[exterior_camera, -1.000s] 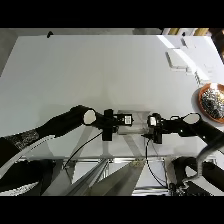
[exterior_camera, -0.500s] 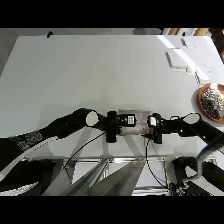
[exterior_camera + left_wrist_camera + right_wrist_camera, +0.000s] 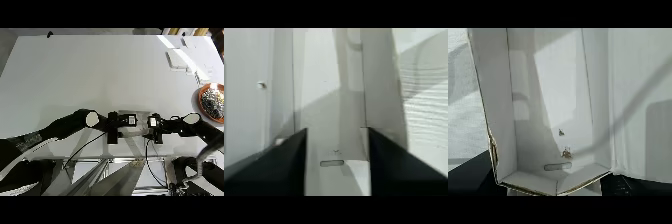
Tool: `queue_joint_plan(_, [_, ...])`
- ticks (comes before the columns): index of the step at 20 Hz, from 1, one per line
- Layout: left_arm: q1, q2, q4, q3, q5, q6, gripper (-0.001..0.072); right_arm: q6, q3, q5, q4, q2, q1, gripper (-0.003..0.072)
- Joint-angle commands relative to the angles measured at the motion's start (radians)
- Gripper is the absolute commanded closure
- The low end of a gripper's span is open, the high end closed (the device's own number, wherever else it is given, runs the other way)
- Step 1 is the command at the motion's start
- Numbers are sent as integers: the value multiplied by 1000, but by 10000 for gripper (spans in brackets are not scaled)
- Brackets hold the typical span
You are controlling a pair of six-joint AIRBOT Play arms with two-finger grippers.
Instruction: Fold the box and place the chain.
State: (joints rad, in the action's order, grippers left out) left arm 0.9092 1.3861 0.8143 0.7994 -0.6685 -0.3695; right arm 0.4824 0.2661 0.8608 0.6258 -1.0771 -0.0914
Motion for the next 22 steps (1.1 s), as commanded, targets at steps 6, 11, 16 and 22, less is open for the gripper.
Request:
queue_joint_plan(6, [-66, -298, 481, 0, -300, -825, 709, -2, 0, -1, -2, 1, 0, 218])
queue_joint_plan(11, [-191, -418, 710, -29, -266, -1584, 705, -2, 0, -1, -2, 1, 0, 218])
queue_joint_plan(16, [-209, -297, 382, -149, -97, -1550, 705, -2, 0, -1, -2, 1, 0, 218])
queue_joint_plan(22, [-203, -134, 246, -164, -102, -1507, 706, -2, 0, -1, -2, 1, 0, 218])
